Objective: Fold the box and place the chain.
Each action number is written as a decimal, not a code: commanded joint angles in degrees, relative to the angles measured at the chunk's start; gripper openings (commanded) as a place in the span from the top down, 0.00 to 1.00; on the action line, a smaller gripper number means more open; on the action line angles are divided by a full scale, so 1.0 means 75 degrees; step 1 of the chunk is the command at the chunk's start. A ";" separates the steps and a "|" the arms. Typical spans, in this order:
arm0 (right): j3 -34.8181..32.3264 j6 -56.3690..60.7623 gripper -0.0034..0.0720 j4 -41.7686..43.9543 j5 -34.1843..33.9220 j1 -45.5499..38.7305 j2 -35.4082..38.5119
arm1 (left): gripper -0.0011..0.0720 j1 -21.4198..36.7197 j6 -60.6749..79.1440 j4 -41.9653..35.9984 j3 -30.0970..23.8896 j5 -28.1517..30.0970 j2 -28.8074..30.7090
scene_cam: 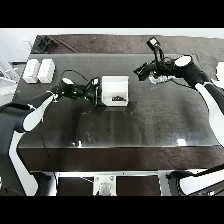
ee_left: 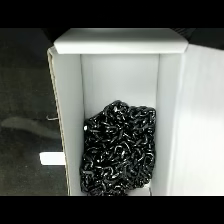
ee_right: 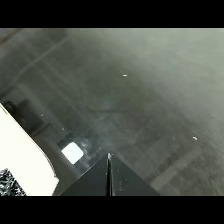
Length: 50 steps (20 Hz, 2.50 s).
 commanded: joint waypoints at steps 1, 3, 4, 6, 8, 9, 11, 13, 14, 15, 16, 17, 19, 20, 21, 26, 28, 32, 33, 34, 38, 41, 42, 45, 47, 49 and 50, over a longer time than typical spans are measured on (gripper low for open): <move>0.0510 -0.0530 0.94 0.0385 0.0417 0.0023 -0.0694 | 0.27 -0.0006 0.0003 0.0003 0.0000 0.0003 0.0000; 0.0659 -0.0530 0.94 0.0382 0.0431 0.0111 -0.0866 | 0.27 -0.0006 0.0003 0.0003 0.0000 0.0006 0.0000; 0.0682 -0.0548 0.94 0.0385 0.0495 0.0157 -0.0889 | 0.27 -0.0006 0.0006 0.0003 0.0000 0.0006 0.0000; 0.0734 -0.0551 0.94 0.0382 0.0988 0.0259 -0.0892 | 0.27 -0.0006 0.0006 0.0003 0.0000 0.0017 0.0000; 0.0819 -0.0545 0.94 0.0385 0.1915 0.0341 -0.0883 | 0.27 -0.0006 0.0006 0.0003 0.0000 0.0017 0.0000; 0.0892 -0.0548 0.94 0.0411 0.2366 0.0367 -0.0883 | 0.27 -0.0006 0.0006 0.0003 0.0000 0.0017 0.0000; 0.1090 -0.0548 0.93 0.0635 0.3083 0.0379 -0.0883 | 0.27 -0.0006 0.0006 0.0003 0.0000 0.0023 0.0000; 0.1311 -0.0545 0.93 0.0778 0.3515 0.0379 -0.0883 | 0.27 -0.0006 0.0006 0.0003 0.0000 0.0029 0.0000; 0.1358 -0.0545 0.90 0.0778 0.3640 0.0379 -0.0883 | 0.27 -0.0006 0.0006 0.0003 0.0000 0.0029 0.0000; 0.1373 -0.0548 0.79 0.0778 0.3756 0.0382 -0.0883 | 0.27 -0.0006 0.0006 0.0003 0.0000 0.0029 0.0000; 0.1370 -0.0551 0.75 0.0772 0.3920 0.0382 -0.0883 | 0.27 -0.0006 0.0006 0.0003 0.0000 0.0029 0.0000; 0.1370 -0.0551 0.75 0.0764 0.4004 0.0382 -0.0889 | 0.27 -0.0006 0.0006 0.0003 0.0000 0.0029 0.0000; 0.1370 -0.0565 0.75 0.0746 0.3958 0.0382 -0.0892 | 0.27 -0.0006 0.0003 0.0003 0.0000 0.0029 0.0000; 0.1367 -0.0580 0.75 0.0740 0.3888 0.0391 -0.0895 | 0.27 -0.0006 0.0003 0.0003 0.0000 0.0029 0.0000; 0.1370 -0.0586 0.75 0.0743 0.3867 0.0399 -0.0901 | 0.27 -0.0006 0.0006 0.0003 0.0000 0.0029 0.0000; 0.1285 -0.0769 0.74 0.0650 0.3873 0.0650 -0.0901 | 0.27 -0.0006 0.0003 0.0003 0.0000 0.0029 0.0000; 0.1207 -0.0778 0.57 0.0265 0.3873 0.0778 -0.0901 | 0.27 -0.0006 0.0006 0.0003 0.0000 0.0029 0.0000; 0.0877 -0.0784 0.56 -0.0117 0.3719 0.0880 -0.0901 | 0.27 -0.0006 0.0003 0.0003 0.0000 0.0029 0.0000; 0.0848 -0.0787 0.56 -0.0117 0.3564 0.0877 -0.0901 | 0.27 -0.0006 0.0003 0.0003 0.0000 0.0026 0.0000; 0.0845 -0.0790 0.55 -0.0114 0.3439 0.0874 -0.0901 | 0.27 -0.0006 0.0003 0.0003 0.0000 0.0026 0.0000; 0.0836 -0.1189 0.29 -0.0108 0.3707 0.0906 -0.0901 | 0.27 -0.0006 0.0003 0.0003 0.0000 0.0029 0.0000; 0.0758 -0.1314 0.29 -0.0114 0.3733 0.0903 -0.0901 | 0.27 -0.0006 0.0003 0.0003 0.0000 0.0026 0.0000; 0.0726 -0.1416 0.29 -0.0111 0.3724 0.0903 -0.0901 | 0.27 -0.0006 0.0006 0.0003 0.0000 0.0029 0.0000; 0.0691 -0.1536 0.30 -0.0111 0.3692 0.0906 -0.0997 | 0.27 -0.0006 0.0006 0.0003 0.0000 0.0029 0.0000; 0.0688 -0.1585 0.30 -0.0105 0.3573 0.0906 -0.1096 | 0.27 -0.0006 0.0006 0.0003 0.0000 0.0026 0.0000; 0.0688 -0.1591 0.30 -0.0099 0.3348 0.0915 -0.1154 | 0.27 -0.0006 0.0003 0.0003 0.0000 0.0026 0.0000; 0.0688 -0.1682 0.30 -0.0099 0.3264 0.0921 -0.1157 | 0.27 -0.0006 0.0006 0.0003 0.0000 0.0026 0.0000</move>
